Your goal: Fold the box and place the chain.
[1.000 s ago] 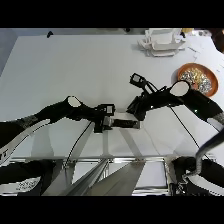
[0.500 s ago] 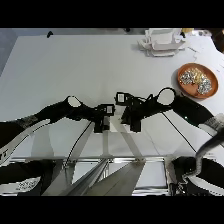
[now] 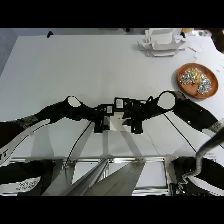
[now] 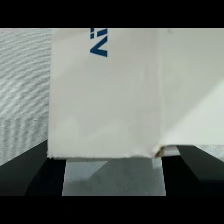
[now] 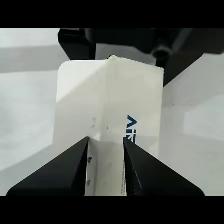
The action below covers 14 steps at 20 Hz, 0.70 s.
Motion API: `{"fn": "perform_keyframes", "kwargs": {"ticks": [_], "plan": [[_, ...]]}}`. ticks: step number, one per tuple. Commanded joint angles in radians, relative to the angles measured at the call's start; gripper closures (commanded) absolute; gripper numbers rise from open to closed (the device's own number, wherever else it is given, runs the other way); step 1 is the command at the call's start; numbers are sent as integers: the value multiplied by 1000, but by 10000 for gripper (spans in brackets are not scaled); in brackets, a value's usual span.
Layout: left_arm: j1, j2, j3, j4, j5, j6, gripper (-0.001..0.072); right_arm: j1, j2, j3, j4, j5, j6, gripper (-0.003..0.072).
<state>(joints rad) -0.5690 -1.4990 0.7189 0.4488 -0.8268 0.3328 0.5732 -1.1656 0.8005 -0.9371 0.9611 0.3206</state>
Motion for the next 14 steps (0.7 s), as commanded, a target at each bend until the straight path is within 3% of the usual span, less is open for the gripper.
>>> {"fn": "perform_keyframes", "kwargs": {"ticks": [1,10,14], "plan": [[0,0,0,0,0,0,460,1,7,0,-13,-23,19,408],[0,0,0,0,0,0,460,26,-11,0,-106,-2,129,408],[0,0,0,0,0,0,460,26,-13,0,-71,7,135,409]]}}
